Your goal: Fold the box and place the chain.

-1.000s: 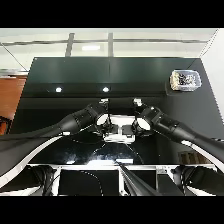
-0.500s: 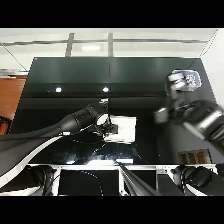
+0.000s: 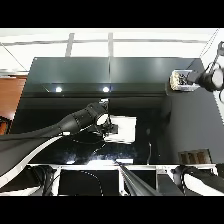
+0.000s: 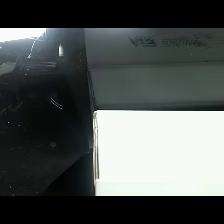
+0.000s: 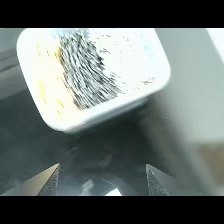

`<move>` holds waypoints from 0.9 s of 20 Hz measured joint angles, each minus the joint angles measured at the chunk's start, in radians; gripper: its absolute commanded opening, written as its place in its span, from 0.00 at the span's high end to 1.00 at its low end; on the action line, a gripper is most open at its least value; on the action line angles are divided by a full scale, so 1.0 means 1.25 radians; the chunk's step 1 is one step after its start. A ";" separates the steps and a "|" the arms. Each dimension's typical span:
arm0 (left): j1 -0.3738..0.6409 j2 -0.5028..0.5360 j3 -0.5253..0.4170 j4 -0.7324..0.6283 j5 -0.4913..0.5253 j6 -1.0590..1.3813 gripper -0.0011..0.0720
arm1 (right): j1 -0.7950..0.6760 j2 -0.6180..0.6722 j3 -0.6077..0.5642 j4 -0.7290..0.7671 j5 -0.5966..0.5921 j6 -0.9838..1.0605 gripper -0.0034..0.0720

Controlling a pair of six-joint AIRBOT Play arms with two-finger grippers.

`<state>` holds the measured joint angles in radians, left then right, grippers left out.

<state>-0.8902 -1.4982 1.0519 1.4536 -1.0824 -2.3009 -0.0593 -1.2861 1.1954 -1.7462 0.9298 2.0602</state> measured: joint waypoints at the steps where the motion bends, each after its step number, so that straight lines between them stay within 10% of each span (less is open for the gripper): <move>1: 0.000 0.000 0.000 0.000 0.000 0.000 0.94 | -0.023 -0.059 0.056 0.062 0.015 -0.011 0.11; 7: 0.000 0.000 0.000 -0.003 -0.011 0.000 0.94 | -0.077 -0.321 0.320 0.277 0.122 0.114 0.12; 18: 0.000 0.000 0.000 -0.002 -0.023 0.000 0.94 | -0.094 -0.431 0.384 0.323 0.086 0.233 0.23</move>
